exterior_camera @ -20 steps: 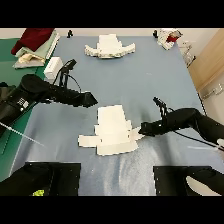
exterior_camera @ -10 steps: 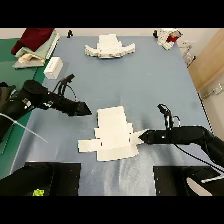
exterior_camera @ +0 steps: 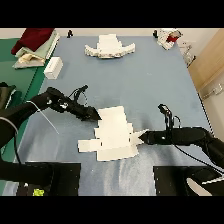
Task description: Fold the box.
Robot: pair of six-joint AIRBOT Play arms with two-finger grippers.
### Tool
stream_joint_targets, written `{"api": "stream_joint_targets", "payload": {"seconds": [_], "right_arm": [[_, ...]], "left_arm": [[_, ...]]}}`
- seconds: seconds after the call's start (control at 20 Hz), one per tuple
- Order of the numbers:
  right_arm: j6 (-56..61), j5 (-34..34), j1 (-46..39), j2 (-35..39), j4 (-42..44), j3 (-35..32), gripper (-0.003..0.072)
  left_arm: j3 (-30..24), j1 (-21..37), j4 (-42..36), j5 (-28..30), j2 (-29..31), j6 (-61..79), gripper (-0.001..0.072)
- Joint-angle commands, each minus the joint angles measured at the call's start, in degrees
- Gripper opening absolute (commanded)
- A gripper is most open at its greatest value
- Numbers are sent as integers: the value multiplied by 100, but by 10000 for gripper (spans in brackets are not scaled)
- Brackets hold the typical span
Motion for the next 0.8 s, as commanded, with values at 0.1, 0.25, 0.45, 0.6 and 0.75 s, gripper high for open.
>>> {"api": "stream_joint_targets", "payload": {"seconds": [0.1,0.25,0.45,0.6,0.75], "right_arm": [[4,-46,7,2,0,-2,0],[4,-46,7,-4,-2,-4,1],[4,-39,7,-4,-2,-4,0],[4,-42,7,-4,-13,-4,0],[4,-42,7,-4,-15,-2,0]], "left_arm": [[505,-295,-146,-236,-721,323,459],[710,-417,-144,-839,-726,756,459],[769,-422,-103,-1390,-737,1010,240],[769,-422,-116,-1471,-737,1169,205],[769,-505,-122,-1451,-737,1233,205]]}}
